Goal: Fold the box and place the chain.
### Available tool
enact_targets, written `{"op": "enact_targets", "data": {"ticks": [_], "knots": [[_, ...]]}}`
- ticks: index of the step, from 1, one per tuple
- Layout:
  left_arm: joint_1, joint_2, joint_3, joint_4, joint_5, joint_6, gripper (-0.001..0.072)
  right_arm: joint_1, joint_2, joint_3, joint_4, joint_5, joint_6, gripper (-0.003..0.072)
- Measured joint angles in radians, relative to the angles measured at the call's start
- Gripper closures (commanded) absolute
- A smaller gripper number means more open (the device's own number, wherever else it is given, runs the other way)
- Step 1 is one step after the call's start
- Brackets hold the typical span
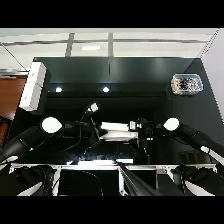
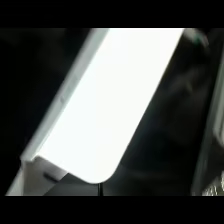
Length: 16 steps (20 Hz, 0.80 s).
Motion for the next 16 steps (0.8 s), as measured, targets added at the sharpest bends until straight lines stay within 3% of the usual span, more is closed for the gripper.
{"op": "enact_targets", "data": {"ticks": [4, 9, 13, 16], "knots": [[-0.004, -0.063, -0.017, -0.269, 0.172, 0.193, 0.0682, 0.000, 0.000, 0.000, 0.000, 0.000, 0.000, 0.0377], [-0.005, -0.172, 0.016, -0.378, 0.302, 0.290, 0.0682, 0.000, 0.000, 0.000, 0.000, 0.000, 0.000, 0.0377], [-0.004, -0.259, 0.072, -0.348, 0.261, 0.304, 0.0682, 0.000, 0.000, 0.000, 0.000, 0.000, 0.000, 0.0377], [0.016, -0.298, 0.107, -0.212, 0.187, 0.224, 0.0682, 0.000, 0.000, 0.000, -0.001, 0.000, 0.000, 0.0377]]}}
